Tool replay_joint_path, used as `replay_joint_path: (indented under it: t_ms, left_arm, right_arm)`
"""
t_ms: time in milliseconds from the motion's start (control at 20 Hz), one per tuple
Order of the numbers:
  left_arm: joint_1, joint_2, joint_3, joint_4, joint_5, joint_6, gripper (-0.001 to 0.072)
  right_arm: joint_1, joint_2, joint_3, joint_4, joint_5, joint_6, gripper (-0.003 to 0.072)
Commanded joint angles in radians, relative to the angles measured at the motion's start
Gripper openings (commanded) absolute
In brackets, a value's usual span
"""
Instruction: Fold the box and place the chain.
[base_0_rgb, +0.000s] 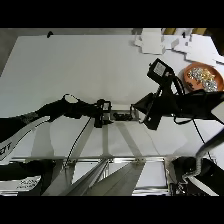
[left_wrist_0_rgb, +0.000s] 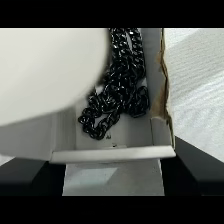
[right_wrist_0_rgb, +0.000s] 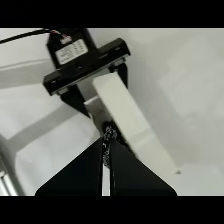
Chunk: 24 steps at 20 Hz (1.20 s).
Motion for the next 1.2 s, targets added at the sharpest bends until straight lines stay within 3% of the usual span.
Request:
replay_joint_path:
  t_ms: [0, 350, 600, 850, 1000, 1150]
  left_arm:
    - [0.0, 0.0, 0.0, 0.0, 0.0, 0.0, 0.0214]
    - [0.0, 0.0, 0.0, 0.0, 0.0, 0.0, 0.0214]
    - [0.0, 0.0, 0.0, 0.0, 0.0, 0.0, 0.0214]
    - [0.0, 0.0, 0.0, 0.0, 0.0, 0.0, 0.0214]
    - [0.0, 0.0, 0.0, 0.0, 0.0, 0.0, 0.0214]
    - [0.0, 0.0, 0.0, 0.0, 0.0, 0.0, 0.0214]
  right_arm:
    - [0.001, 0.016, -0.001, 0.031, 0.066, -0.026, 0.0013]
    - [0.002, -0.15, -0.048, 0.032, 0.066, -0.059, 0.0014]
    - [0.001, -0.269, -0.052, -0.009, -0.091, -0.051, 0.0013]
    - [0.001, -0.294, -0.052, -0.174, -0.233, 0.054, 0.0014]
    - [-0.008, -0.294, -0.052, -0.186, -0.296, 0.063, 0.0014]
    - [-0.028, -0.294, -0.052, -0.185, -0.27, 0.068, 0.0014]
